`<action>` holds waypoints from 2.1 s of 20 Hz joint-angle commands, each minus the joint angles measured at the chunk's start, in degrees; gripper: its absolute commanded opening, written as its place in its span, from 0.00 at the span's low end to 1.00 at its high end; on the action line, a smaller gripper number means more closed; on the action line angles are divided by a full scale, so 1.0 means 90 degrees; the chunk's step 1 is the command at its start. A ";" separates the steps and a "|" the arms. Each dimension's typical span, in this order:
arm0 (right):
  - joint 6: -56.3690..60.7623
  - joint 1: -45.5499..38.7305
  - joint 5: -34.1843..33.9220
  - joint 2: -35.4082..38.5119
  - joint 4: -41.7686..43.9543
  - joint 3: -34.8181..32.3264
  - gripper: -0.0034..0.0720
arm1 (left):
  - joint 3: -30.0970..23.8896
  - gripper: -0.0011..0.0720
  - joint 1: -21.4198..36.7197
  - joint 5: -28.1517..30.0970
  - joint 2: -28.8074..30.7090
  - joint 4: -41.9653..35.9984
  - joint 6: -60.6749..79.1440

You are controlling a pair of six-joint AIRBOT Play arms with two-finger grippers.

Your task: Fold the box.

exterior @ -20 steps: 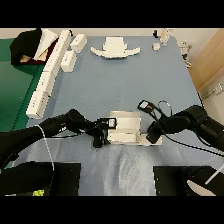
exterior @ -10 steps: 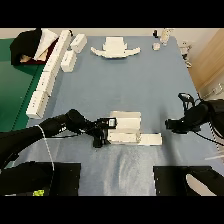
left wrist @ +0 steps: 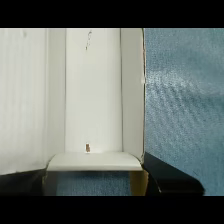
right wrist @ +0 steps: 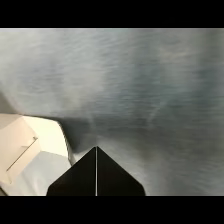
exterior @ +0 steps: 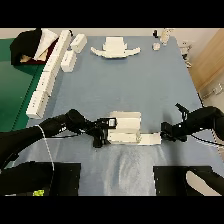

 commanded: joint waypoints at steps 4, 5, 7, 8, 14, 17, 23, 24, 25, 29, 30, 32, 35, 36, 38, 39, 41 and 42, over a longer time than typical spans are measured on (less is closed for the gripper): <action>-0.0617 -0.0063 -0.0192 -0.0032 0.0716 -0.0124 0.04 | 0.0005 0.62 0.0002 0.0000 0.0002 0.0000 0.0002; -0.0653 -0.0063 -0.0141 -0.0032 0.0770 -0.0177 0.04 | 0.0005 0.62 0.0002 0.0002 0.0002 0.0000 0.0000; -0.0665 0.0007 0.0034 -0.0032 0.0823 -0.0345 0.04 | 0.0005 0.62 0.0002 0.0002 0.0002 0.0000 0.0002; -0.0709 0.0100 0.0126 -0.0032 0.0850 -0.0435 0.04 | 0.0005 0.62 0.0002 0.0002 0.0002 0.0000 0.0002; -0.0823 0.0843 0.0644 -0.0032 0.1139 -0.0539 0.04 | 0.0005 0.62 0.0002 0.0002 0.0002 0.0000 0.0002; -0.0814 0.1151 0.0634 0.0046 0.1188 -0.0423 0.04 | 0.0005 0.62 0.0002 0.0000 0.0002 0.0000 0.0002; -0.0580 0.1205 0.0284 0.0680 0.1197 -0.0078 0.19 | 0.0005 0.62 0.0002 0.0002 0.0002 0.0000 0.0002; -0.0580 0.1207 0.0141 0.0770 0.1200 -0.0022 0.37 | 0.0005 0.62 0.0002 0.0002 0.0002 0.0000 0.0002; -0.0580 0.1207 0.0058 0.0818 0.1202 0.0022 0.38 | 0.0005 0.62 0.0002 0.0002 0.0002 0.0000 0.0002; -0.0588 0.1207 0.0007 0.0833 0.1277 0.0100 0.56 | 0.0005 0.62 0.0002 0.0002 0.0002 0.0000 0.0002; -0.0588 0.1246 0.0019 0.0833 0.1275 0.0100 0.56 | 0.0005 0.62 0.0002 0.0002 0.0002 0.0000 0.0002; -0.0590 0.1501 0.0129 0.0826 0.1275 0.0085 0.56 | 0.0005 0.62 0.0002 0.0002 0.0002 0.0000 0.0002; -0.0568 0.2263 0.0750 0.0690 0.1192 0.0087 0.68 | 0.0005 0.62 0.0002 0.0002 0.0002 0.0000 0.0000; -0.0481 0.2492 0.0950 0.0566 0.1175 0.0092 0.68 | 0.0005 0.62 0.0002 0.0002 0.0002 0.0000 0.0002; 0.0073 0.2900 0.1277 0.0245 0.0996 0.0194 0.68 | 0.0005 0.62 0.0002 0.0002 0.0002 0.0000 0.0002; 0.0386 0.3109 0.1367 0.0100 0.0758 0.0323 0.68 | 0.0005 0.62 0.0002 0.0002 0.0002 0.0000 0.0000; 0.1195 0.3563 0.1479 -0.0097 0.0061 0.0656 0.63 | 0.0007 0.62 0.0002 0.0002 0.0002 0.0000 0.0002; 0.1722 0.3796 0.1481 -0.0168 -0.0415 0.0826 0.63 | 0.0007 0.62 0.0002 0.0002 0.0002 0.0000 0.0002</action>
